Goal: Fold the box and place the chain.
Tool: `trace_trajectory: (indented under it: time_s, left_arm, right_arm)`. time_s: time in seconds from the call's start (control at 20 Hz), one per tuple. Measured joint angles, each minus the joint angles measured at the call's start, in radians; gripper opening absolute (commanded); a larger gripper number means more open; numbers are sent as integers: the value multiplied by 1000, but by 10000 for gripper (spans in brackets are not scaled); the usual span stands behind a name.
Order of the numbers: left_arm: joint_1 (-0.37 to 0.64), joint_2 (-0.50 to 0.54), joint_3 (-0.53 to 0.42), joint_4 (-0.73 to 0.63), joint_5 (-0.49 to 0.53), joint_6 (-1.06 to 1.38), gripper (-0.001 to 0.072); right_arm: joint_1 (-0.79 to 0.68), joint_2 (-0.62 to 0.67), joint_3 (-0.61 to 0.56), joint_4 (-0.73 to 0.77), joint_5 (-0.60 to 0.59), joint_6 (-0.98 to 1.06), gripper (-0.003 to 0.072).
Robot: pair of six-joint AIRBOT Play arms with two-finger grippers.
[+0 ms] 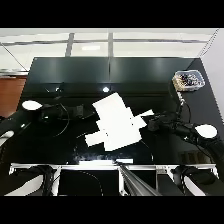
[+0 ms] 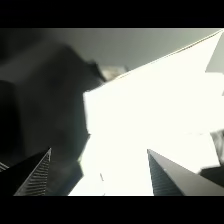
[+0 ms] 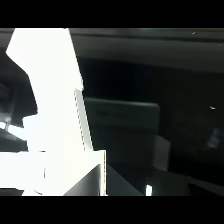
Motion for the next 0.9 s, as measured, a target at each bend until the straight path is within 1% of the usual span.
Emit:
trace_trajectory:
  time_s: [0.2, 0.3, 0.45, 0.6, 0.7, 0.75, 0.8, 0.9]
  left_arm:
    - [-32, -180, 77, -55, -80, 100, 706]
    - [-42, -249, 117, -68, -157, 152, 705]
    - [-59, -327, 160, -78, -273, 227, 705]
    - [-76, -366, 179, -81, -343, 307, 679]
    - [-82, -378, 184, -83, -368, 356, 535]
    - [-83, -381, 185, -82, -379, 377, 438]
    - [-85, -384, 187, -82, -382, 397, 310]
    - [-86, -387, 188, -82, -399, 427, 107]
  right_arm:
    - [11, 3, -6, 4, 5, -4, 12]
    - [14, 4, -7, 5, 13, -6, 13]
    - [14, 4, -7, 5, 19, -7, 13]
    - [14, 4, -7, 5, 23, -7, 13]
    - [14, 4, -7, 6, 23, -7, 13]
    - [14, 4, -7, 5, 23, -7, 13]
    - [14, 4, -7, 5, 23, -7, 13]
    - [14, 4, -7, 5, 24, -7, 13]
